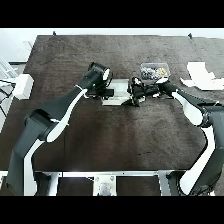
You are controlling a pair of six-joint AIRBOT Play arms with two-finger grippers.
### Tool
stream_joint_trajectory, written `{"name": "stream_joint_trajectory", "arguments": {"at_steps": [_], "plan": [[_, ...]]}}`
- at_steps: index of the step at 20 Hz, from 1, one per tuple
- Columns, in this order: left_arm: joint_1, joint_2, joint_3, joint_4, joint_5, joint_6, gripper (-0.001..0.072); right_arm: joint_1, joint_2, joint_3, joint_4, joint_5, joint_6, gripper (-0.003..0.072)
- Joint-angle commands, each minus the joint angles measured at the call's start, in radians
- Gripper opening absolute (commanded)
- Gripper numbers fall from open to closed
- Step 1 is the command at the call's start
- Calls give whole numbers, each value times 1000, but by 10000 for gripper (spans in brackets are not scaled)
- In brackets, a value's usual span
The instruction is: Fold the box and place the chain.
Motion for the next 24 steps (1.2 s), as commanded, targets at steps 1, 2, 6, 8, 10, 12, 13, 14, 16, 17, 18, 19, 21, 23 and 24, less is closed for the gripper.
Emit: {"name": "stream_joint_trajectory", "arguments": {"at_steps": [1,2,6,8,10,12,13,14,16,17,18,19,21,23,24], "plan": [[-1,-13,8,5,-16,-3,344,1,0,0,0,0,0,583],[-1,-13,8,5,-17,-3,315,1,0,0,0,0,0,583],[-1,-13,8,3,0,3,27,1,0,0,0,0,0,582],[-1,-13,8,-2,2,4,27,1,0,0,0,0,0,582],[-1,-13,8,-3,10,4,29,1,0,0,0,0,0,583],[0,-12,8,-6,17,5,29,1,0,0,0,0,0,582],[0,-12,8,-9,18,6,30,1,0,0,0,0,0,582],[0,-11,11,-10,16,15,31,1,0,0,0,0,0,582],[0,-11,31,-10,-4,31,31,1,0,0,0,0,0,583],[0,-9,39,-9,-15,39,31,1,0,0,0,0,0,583],[0,0,38,-6,-19,53,34,1,0,0,0,0,0,582],[2,5,39,-5,-21,58,399,1,0,0,0,0,0,583],[7,12,39,-10,-40,94,585,1,0,0,0,0,0,583],[7,22,39,-10,-66,104,586,1,0,0,0,0,0,583],[7,30,39,-10,-77,113,587,1,0,0,0,0,0,582]]}}
